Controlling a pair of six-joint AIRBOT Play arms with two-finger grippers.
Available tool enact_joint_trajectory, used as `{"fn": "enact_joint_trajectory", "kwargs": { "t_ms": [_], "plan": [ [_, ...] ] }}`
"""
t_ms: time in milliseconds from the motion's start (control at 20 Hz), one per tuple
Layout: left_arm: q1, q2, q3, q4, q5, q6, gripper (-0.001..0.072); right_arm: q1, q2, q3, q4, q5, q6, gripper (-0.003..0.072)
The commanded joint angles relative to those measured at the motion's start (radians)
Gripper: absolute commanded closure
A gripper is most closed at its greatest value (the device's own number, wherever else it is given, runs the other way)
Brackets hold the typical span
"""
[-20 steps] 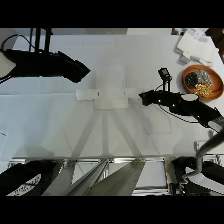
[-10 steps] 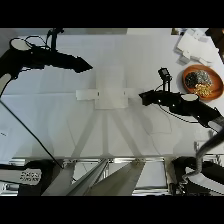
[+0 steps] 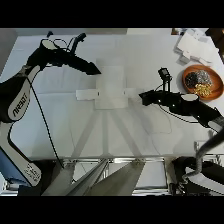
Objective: Fold the box and place the chain.
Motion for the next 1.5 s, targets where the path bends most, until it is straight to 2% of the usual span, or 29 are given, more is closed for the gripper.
{"fn": "enact_joint_trajectory", "kwargs": {
  "t_ms": [0,200,300,350,500,600,700,750,800,900,1000,1100,1200,1450],
  "plan": [
    [-0.023,-0.041,0.029,0.013,-0.029,0.019,0.0015,0.001,0.001,0.000,0.000,0.000,0.000,0.0676],
    [-0.029,-0.041,0.029,0.012,-0.119,0.091,0.0032,0.001,0.001,0.000,0.000,0.000,0.000,0.0676],
    [-0.039,-0.041,0.029,0.008,-0.170,0.131,0.0080,0.001,0.001,0.000,0.000,0.000,0.000,0.0676],
    [-0.045,-0.041,0.029,0.006,-0.187,0.151,0.0080,0.001,0.001,0.000,0.000,0.000,0.000,0.0676],
    [-0.055,-0.041,0.029,-0.019,-0.192,0.198,0.0084,0.001,0.001,0.000,0.000,0.000,0.000,0.0676],
    [-0.063,-0.040,0.029,-0.051,-0.192,0.235,0.0202,0.001,0.001,0.000,0.000,0.000,0.000,0.0676],
    [-0.069,-0.040,0.029,-0.056,-0.192,0.290,0.0260,0.001,0.001,0.000,0.000,0.000,0.000,0.0676],
    [-0.072,-0.040,0.029,-0.056,-0.190,0.312,0.0365,0.001,0.001,0.000,0.000,0.000,0.000,0.0676],
    [-0.075,-0.040,0.029,-0.056,-0.191,0.327,0.0436,0.001,0.001,0.000,0.000,0.000,0.000,0.0676],
    [-0.077,-0.040,0.029,-0.056,-0.192,0.329,0.0447,0.001,0.001,0.000,0.000,0.000,0.000,0.0676],
    [-0.077,-0.040,0.029,-0.054,-0.201,0.354,0.0570,0.001,0.001,0.000,0.000,0.000,0.000,0.0676],
    [-0.077,-0.040,0.029,-0.053,-0.220,0.398,0.0578,0.001,0.001,0.000,0.000,0.000,0.000,0.0676],
    [-0.077,-0.040,0.029,-0.041,-0.234,0.449,0.0700,0.001,0.001,0.000,0.000,0.000,0.000,0.0676],
    [-0.093,-0.040,0.029,0.109,-0.226,0.467,0.0702,0.001,0.001,0.000,0.000,0.000,0.000,0.0676]
  ]
}}
